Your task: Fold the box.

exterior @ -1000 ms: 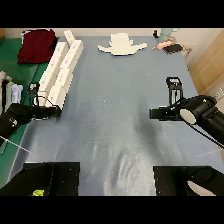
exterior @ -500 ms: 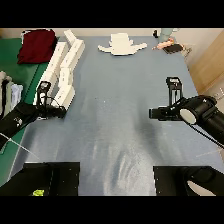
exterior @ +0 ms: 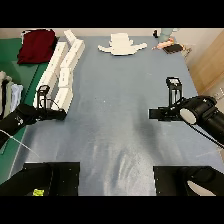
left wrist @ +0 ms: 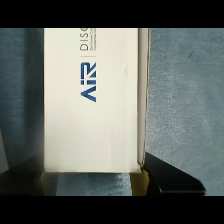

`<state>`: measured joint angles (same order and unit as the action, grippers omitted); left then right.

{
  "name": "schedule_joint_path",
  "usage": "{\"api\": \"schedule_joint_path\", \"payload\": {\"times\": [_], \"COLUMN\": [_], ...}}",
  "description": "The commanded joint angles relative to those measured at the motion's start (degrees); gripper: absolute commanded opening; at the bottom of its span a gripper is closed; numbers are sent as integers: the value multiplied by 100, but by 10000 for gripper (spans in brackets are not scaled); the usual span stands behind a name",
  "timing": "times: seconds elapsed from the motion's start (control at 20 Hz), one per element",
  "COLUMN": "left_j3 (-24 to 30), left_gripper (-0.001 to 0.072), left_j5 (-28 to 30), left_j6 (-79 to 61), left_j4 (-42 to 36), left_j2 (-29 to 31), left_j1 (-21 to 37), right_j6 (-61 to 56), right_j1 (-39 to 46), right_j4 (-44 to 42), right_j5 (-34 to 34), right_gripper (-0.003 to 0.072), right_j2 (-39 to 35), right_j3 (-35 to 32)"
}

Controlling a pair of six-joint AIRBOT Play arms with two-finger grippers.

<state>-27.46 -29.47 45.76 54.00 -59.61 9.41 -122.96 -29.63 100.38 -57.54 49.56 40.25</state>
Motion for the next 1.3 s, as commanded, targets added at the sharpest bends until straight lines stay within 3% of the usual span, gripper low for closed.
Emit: {"api": "schedule_joint_path", "payload": {"times": [0.0,0.5,0.6,0.8,0.95,1.1,1.2,1.25], "left_j3": [9,9,7,-9,-162,-562,-863,-990], "left_gripper": [521,551,696,696,696,697,695,660], "left_j5": [-105,-48,-48,-302,-1036,-2345,-3145,-3438], "left_j6": [33,33,39,46,673,1519,1580,1587], "left_j4": [0,0,0,116,962,1974,1915,1773], "left_j2": [-74,-74,-74,46,389,861,1163,1296], "left_j1": [24,24,26,33,33,31,24,24], "right_j6": [0,0,0,2,35,168,195,197], "right_j1": [0,0,0,0,0,0,0,0], "right_j4": [-11,-11,-13,-33,-35,-33,-37,-83], "right_j5": [0,2,2,-4,-2,11,63,85], "right_gripper": [3,3,3,3,3,3,3,3], "right_j2": [0,0,0,0,0,0,2,2], "right_j3": [4,4,4,4,4,4,4,4]}}
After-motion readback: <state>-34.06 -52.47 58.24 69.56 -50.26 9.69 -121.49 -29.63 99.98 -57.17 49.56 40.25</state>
